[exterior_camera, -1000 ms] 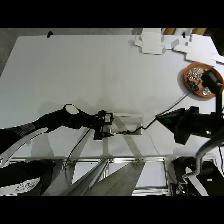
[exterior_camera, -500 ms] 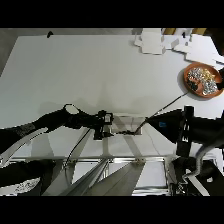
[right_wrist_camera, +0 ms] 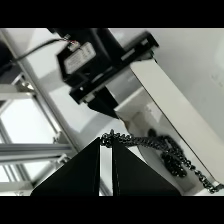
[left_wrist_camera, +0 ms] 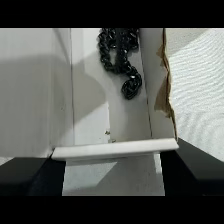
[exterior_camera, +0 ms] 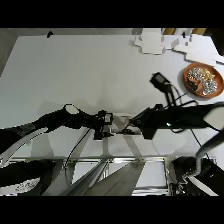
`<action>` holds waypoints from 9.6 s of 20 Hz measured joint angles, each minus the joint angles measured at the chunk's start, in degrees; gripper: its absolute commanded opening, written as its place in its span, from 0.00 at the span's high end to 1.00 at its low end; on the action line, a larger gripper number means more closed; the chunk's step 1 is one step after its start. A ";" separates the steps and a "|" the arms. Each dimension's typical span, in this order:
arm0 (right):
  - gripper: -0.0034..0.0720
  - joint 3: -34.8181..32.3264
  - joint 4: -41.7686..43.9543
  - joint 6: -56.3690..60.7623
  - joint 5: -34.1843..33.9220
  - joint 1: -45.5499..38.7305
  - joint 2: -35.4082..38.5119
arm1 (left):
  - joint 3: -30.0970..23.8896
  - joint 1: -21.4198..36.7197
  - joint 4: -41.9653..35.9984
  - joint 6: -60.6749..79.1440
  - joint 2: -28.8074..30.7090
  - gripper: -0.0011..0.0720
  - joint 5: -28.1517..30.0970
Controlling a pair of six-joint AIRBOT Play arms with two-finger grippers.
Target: Fold the box and place the chain.
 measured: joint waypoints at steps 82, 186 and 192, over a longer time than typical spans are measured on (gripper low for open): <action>0.65 3.89 -32.94 19.15 -1.66 -25.86 -31.01 | 0.00 0.00 0.00 0.00 0.00 0.70 0.00; 0.64 5.05 -39.78 23.45 -3.21 -17.99 -26.29 | 0.00 0.00 0.00 0.00 0.00 0.70 -0.20; 0.64 5.01 -39.76 23.45 -3.87 -17.99 -28.87 | 0.00 0.00 0.00 0.00 0.00 0.70 -0.20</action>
